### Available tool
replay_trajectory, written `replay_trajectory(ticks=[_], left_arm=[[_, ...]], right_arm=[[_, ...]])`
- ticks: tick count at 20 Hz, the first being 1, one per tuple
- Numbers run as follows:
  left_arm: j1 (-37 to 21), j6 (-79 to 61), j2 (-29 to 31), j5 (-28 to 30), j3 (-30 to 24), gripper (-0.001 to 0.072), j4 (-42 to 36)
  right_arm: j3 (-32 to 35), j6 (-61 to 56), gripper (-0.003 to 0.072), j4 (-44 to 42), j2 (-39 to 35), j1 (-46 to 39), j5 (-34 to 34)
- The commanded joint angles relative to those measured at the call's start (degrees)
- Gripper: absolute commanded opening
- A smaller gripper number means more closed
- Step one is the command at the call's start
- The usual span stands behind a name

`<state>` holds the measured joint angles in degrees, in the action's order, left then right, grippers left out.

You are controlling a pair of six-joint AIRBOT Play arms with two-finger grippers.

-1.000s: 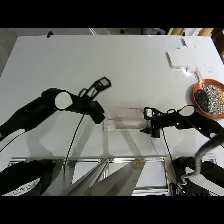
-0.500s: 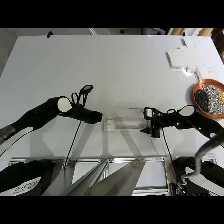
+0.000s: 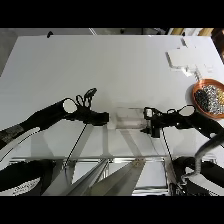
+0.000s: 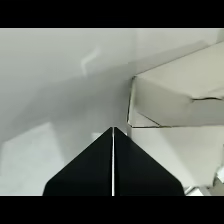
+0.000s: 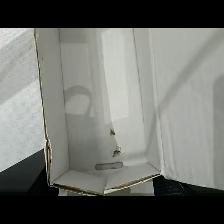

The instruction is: Fold the box and place the chain.

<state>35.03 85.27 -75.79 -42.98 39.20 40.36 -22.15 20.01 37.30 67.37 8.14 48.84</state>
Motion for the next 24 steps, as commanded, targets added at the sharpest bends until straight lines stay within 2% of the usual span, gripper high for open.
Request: replay_trajectory(ticks=[1, 2, 3, 5, 8, 9, 10, 11, 18, 24], left_arm=[[1.3, -0.2, 1.7, 0.5, 1.2, 0.0007, -2.3], [1.8, -0.2, 1.8, 1.0, 1.3, 0.0009, -2.5], [2.4, -0.2, 1.7, 2.1, 1.4, 0.0043, -3.2], [3.7, -0.2, 1.7, 3.8, 1.4, 0.0152, -4.6], [4.9, -0.2, 1.7, 4.4, 1.4, 0.0156, -5.0], [5.1, -0.1, 1.7, 4.4, 1.4, 0.0186, -5.0], [5.1, 0.0, 1.7, 4.4, 1.4, 0.0263, -5.0], [5.1, 0.2, 1.7, 4.4, 1.4, 0.0292, -5.0], [2.9, 1.0, 2.0, 2.8, 1.4, 0.0292, -0.6], [1.7, 2.8, 4.9, 0.2, 1.4, 0.0292, 1.7]], right_arm=[[0.0, 0.0, 0.0402, 0.0, 0.0, 0.0, 0.0], [0.0, 0.0, 0.0402, 0.0, 0.0, 0.0, 0.0], [0.0, 0.0, 0.0402, 0.0, 0.0, 0.0, 0.0], [0.0, 0.0, 0.0402, 0.0, 0.0, 0.0, 0.0], [0.0, 0.0, 0.0402, 0.0, 0.0, 0.0, 0.0], [0.0, 0.0, 0.0402, 0.0, 0.0, 0.0, 0.0], [0.0, 0.0, 0.0402, 0.0, 0.0, 0.0, 0.0], [0.0, 0.0, 0.0402, 0.0, 0.0, 0.0, 0.0], [0.0, 0.0, 0.0402, 0.0, 0.0, 0.0, 0.0], [0.0, 0.0, 0.0402, 0.0, 0.0, 0.0, 0.0]])
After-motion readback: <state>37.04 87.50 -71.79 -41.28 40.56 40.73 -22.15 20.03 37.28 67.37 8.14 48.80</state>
